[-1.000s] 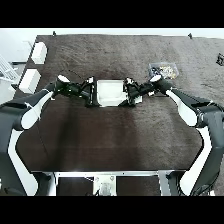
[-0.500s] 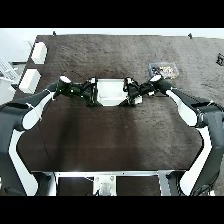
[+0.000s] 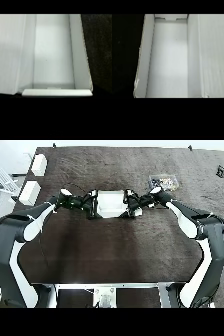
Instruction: Fold the box and place the chain.
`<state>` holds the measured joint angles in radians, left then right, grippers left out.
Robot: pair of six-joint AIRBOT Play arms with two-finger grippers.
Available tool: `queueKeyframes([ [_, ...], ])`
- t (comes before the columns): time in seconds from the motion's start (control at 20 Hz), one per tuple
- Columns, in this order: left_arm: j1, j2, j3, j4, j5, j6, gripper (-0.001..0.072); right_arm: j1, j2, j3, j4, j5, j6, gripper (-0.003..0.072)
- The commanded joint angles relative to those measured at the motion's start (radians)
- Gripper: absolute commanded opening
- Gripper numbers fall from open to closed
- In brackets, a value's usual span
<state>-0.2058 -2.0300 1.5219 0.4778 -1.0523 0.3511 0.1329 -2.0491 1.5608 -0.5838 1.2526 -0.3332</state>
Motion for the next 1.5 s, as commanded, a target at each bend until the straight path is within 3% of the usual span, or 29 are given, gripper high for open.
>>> queueKeyframes([
  [0.0, 0.000, -0.002, 0.000, -0.023, -0.005, 0.019, 0.0711, 0.001, 0.000, 0.000, -0.001, 0.002, 0.000, 0.0563],
  [0.4, 0.000, -0.002, 0.000, -0.041, -0.006, 0.024, 0.0686, 0.001, 0.000, 0.000, -0.001, 0.002, 0.000, 0.0563],
  [0.5, 0.001, -0.002, 0.000, -0.037, -0.012, 0.025, 0.0455, 0.001, 0.000, 0.000, -0.001, 0.002, 0.000, 0.0564],
  [1.45, 0.002, -0.002, 0.000, -0.038, -0.003, 0.024, 0.0458, 0.001, 0.000, 0.000, -0.001, 0.002, 0.000, 0.0563],
])
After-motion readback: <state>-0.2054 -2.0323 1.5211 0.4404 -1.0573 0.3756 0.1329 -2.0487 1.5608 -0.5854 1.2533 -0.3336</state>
